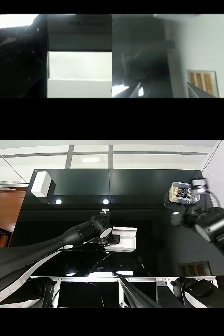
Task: Fold the box and place the chain.
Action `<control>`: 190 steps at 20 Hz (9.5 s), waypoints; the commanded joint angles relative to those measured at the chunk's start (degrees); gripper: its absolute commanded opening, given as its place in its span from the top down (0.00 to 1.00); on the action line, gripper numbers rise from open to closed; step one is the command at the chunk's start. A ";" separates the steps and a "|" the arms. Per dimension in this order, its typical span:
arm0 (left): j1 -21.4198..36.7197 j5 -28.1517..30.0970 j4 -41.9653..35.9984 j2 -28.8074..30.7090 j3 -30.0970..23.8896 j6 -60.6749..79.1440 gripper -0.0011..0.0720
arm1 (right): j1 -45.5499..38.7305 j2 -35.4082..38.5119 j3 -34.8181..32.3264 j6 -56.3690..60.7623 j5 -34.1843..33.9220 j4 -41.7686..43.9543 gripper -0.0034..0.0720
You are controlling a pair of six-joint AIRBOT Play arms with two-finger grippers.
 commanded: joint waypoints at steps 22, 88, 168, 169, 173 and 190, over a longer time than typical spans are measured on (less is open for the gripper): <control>0.02 0.02 0.00 -0.02 0.00 0.02 0.95 | -32.44 -59.65 46.05 -19.26 -10.60 28.63 0.42; 0.02 0.04 0.02 -0.02 0.00 0.02 0.95 | -0.90 -8.68 -1.62 -54.05 -4.33 82.53 0.93; 0.02 0.04 0.02 -0.02 0.00 0.02 0.95 | -11.72 4.76 26.08 -47.69 8.98 88.21 0.94; 0.02 0.04 0.02 -0.02 0.00 0.02 0.95 | -11.72 4.76 26.08 -47.69 8.98 88.21 0.94; 0.02 0.02 0.02 -0.02 0.00 0.02 0.95 | -11.63 3.76 25.79 -47.71 10.93 88.13 0.93; 0.02 0.09 0.02 -0.02 0.00 0.02 0.95 | -6.01 1.70 15.37 -47.67 9.01 82.31 0.93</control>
